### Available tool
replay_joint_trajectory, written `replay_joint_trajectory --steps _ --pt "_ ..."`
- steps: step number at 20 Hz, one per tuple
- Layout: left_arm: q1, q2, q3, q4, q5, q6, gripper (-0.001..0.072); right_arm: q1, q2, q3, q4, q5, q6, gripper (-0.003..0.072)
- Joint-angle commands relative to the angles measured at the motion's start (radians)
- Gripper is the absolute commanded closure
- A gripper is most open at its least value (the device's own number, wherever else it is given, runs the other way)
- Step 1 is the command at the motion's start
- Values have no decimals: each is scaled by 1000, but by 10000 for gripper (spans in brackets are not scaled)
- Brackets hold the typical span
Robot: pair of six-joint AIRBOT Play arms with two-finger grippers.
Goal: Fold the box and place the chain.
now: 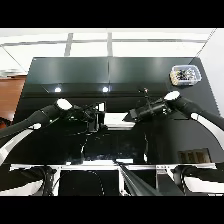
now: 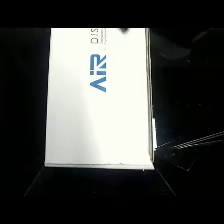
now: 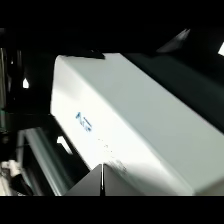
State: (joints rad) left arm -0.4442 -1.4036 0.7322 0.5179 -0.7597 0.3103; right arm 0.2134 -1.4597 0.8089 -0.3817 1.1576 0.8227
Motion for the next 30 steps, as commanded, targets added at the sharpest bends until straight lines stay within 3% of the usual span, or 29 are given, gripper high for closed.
replay_joint_trajectory --steps 1,4,5,6,7,10,14,16,19,22,30 --pt "5 0 0 -3 -3 0 270 -89 104 16 -45 164 27 675" --pt "12 12 1 -2 -8 -5 266 -230 251 16 -231 205 122 675" --pt "12 27 2 2 -8 -18 234 -279 298 15 -277 225 146 675" --pt "12 45 4 17 -8 -47 43 -322 336 15 -305 243 159 675" --pt "12 69 6 37 -7 -84 0 -363 373 15 -321 263 170 675" --pt "12 163 6 92 -21 -133 -1 -449 450 15 -330 283 172 675" --pt "-27 226 53 21 -44 -159 1 -466 464 5 -329 265 172 675" --pt "-83 181 110 -24 -25 -171 1 -466 464 -4 -329 235 172 675" --pt "-163 27 238 -27 -43 -308 1 -466 464 -5 -329 219 172 675" --pt "-171 -93 343 32 -79 -439 1 -466 464 -5 -330 218 167 675" --pt "-138 -164 355 55 -166 -498 2 -466 464 -5 -330 190 150 675"
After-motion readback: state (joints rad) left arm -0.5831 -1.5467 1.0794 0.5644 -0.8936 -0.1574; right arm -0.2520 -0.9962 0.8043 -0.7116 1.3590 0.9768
